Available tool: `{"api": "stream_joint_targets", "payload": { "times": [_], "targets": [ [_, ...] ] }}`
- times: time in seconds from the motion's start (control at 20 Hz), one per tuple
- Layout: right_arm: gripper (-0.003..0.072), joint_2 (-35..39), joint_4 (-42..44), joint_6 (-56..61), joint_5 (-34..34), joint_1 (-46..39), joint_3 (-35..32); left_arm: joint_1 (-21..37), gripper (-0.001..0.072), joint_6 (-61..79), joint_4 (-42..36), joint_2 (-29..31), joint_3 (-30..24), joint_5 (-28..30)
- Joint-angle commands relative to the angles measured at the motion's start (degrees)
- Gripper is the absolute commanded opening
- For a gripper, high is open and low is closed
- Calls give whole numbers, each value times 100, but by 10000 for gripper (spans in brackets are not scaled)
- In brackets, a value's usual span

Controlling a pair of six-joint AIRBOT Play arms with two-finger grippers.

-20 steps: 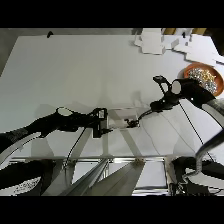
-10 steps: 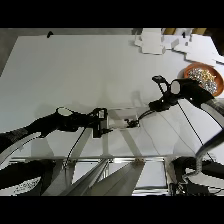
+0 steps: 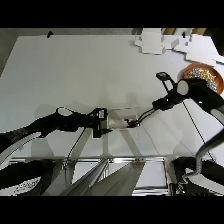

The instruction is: Fold the box and place the chain.

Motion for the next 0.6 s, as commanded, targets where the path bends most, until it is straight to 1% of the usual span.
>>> {"api": "stream_joint_targets", "payload": {
  "times": [0.0, 0.15, 0.35, 0.45, 0.55],
  "targets": [
    [16, 765, 184, -120, 280, 7, -7, -2, 211, 0, 2, -2, 0, 2],
    [16, 1652, 1005, -546, 710, 7, -7, -2, 211, 0, 2, -2, 0, 2],
    [16, 2870, 1939, -804, 942, 7, -7, -2, 211, 0, 2, -2, 0, 2],
    [16, 3279, 2509, -1032, 955, 7, -7, -2, 211, 0, 2, -2, 0, 2],
    [16, 3508, 3156, -1252, 953, 7, -7, -2, 211, 0, 2, -2, 0, 2]
  ]
}}
